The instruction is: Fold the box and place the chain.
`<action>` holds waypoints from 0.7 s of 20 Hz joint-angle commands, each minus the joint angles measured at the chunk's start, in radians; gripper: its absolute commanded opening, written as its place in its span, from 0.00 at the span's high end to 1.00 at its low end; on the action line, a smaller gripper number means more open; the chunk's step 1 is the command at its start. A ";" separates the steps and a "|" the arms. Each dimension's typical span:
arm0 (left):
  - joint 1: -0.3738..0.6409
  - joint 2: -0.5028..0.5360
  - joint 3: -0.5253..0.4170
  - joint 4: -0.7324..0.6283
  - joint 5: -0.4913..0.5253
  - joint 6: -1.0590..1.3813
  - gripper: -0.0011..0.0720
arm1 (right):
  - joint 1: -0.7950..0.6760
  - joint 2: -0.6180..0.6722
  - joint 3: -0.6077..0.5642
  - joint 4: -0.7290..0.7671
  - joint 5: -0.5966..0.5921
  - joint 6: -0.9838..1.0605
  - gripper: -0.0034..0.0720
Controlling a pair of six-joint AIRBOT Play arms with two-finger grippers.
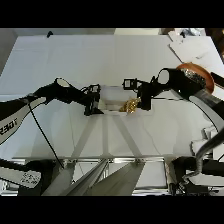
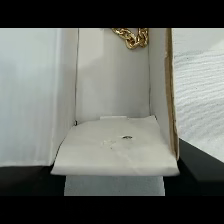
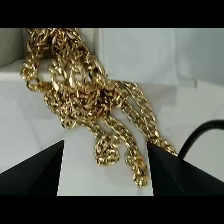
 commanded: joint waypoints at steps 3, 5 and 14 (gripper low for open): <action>0.000 0.001 0.000 0.000 0.000 0.000 0.52 | 0.000 -0.095 0.000 0.084 -0.035 -0.033 0.19; 0.000 0.001 0.000 0.000 0.000 0.000 0.52 | 0.000 -0.107 0.000 0.110 -0.068 -0.032 0.19; 0.000 0.001 0.000 0.000 0.000 0.000 0.52 | 0.000 -0.108 0.000 0.053 0.018 0.069 0.94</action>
